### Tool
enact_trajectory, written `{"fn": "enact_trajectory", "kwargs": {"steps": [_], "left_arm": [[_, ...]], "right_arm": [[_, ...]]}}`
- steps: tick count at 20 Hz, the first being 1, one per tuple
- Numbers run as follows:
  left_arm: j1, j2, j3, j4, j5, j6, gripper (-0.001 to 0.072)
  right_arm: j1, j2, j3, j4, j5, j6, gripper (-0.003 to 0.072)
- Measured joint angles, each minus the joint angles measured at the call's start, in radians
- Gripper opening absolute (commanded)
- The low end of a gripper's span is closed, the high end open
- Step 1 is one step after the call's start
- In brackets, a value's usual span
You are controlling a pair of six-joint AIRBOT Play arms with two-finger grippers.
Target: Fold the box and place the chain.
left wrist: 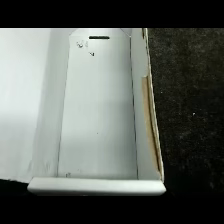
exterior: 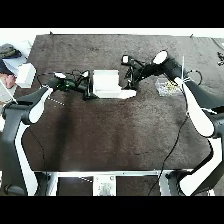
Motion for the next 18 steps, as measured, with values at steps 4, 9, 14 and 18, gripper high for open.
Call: {"fn": "enact_trajectory", "kwargs": {"steps": [4,9,14,18], "left_arm": [[0.000,0.000,0.000,0.000,0.000,0.000,0.0282],[0.000,0.000,0.000,0.000,0.000,0.000,0.0282],[0.000,0.000,0.000,0.000,0.000,0.000,0.0282],[0.000,0.000,0.000,0.000,0.000,0.000,0.0282]], "right_arm": [[0.032,-0.040,0.000,-0.055,-0.016,-0.019,0.0592],[0.047,-0.076,0.000,-0.075,-0.051,-0.027,0.0504],[0.058,-0.087,0.000,-0.078,-0.086,-0.014,0.0344],[0.076,-0.089,0.000,-0.076,-0.092,-0.008,0.0264]]}}
